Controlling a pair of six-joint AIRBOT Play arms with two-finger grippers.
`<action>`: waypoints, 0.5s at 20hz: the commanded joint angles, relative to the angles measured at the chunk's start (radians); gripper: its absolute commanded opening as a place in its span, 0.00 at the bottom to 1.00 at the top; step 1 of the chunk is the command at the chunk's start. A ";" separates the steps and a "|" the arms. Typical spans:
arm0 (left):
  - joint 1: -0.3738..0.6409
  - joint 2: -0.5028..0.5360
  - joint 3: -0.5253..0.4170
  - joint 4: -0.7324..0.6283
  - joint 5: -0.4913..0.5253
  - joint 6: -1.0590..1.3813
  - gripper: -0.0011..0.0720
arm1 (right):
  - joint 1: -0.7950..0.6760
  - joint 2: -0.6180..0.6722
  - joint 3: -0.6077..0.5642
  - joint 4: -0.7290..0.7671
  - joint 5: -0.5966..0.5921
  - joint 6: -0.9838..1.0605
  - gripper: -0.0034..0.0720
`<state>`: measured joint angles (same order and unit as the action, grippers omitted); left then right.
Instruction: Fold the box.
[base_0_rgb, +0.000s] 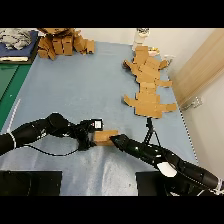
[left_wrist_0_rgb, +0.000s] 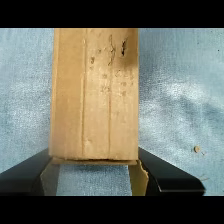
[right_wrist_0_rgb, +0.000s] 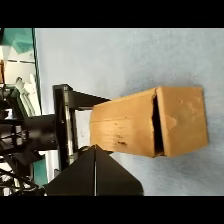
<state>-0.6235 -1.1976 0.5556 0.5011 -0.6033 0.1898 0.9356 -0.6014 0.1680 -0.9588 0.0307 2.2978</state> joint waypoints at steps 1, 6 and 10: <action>0.000 0.001 0.000 0.000 0.001 0.000 0.72 | 0.038 -0.068 -0.007 0.014 -0.075 0.017 0.04; 0.001 0.001 0.000 0.000 0.001 0.000 0.72 | 0.038 -0.096 -0.007 0.013 -0.075 0.017 0.04; 0.001 0.001 0.000 0.000 0.001 0.000 0.72 | 0.037 -0.101 -0.008 -0.006 -0.072 0.016 0.04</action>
